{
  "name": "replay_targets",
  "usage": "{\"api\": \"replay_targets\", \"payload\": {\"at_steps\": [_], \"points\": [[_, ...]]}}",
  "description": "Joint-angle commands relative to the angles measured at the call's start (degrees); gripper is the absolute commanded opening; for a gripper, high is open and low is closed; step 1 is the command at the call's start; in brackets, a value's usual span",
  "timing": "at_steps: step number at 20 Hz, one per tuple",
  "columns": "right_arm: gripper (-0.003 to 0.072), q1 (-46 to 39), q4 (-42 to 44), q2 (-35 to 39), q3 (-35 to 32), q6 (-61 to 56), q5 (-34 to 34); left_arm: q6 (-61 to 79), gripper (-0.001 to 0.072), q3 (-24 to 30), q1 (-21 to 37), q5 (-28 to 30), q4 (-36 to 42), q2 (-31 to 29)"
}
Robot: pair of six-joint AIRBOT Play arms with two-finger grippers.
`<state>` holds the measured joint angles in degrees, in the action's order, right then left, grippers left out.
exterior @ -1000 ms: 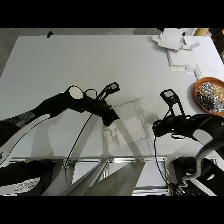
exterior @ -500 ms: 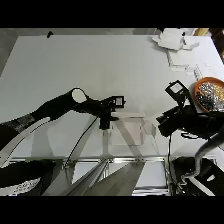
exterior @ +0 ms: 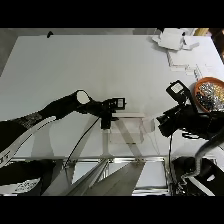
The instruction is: Fold the box and place the chain.
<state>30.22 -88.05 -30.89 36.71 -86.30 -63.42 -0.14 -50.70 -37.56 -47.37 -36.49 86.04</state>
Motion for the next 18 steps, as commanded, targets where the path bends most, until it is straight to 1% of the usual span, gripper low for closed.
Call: {"api": "replay_targets", "payload": {"at_steps": [1, 6, 11, 18], "points": [[0.0334, 0.07, 0.00, 0.04, 0.07, -0.02, 0.00, 0.13, 0.0002, -0.02, -0.04, 0.55, 0.00, 0.33], [0.0334, 0.07, 0.00, 0.04, 0.07, 0.00, 0.07, 0.11, 0.0002, -0.02, -0.07, 1.33, 1.25, 0.33], [0.0334, 0.07, 0.00, 0.04, 0.07, 0.02, 1.73, 0.13, 0.0002, -0.02, -1.53, 3.08, 1.22, 0.33], [0.0334, 0.07, 0.00, 0.04, 0.07, 0.07, 1.68, 0.11, 0.0007, -0.02, -1.75, 3.04, 1.22, 0.31]]}}
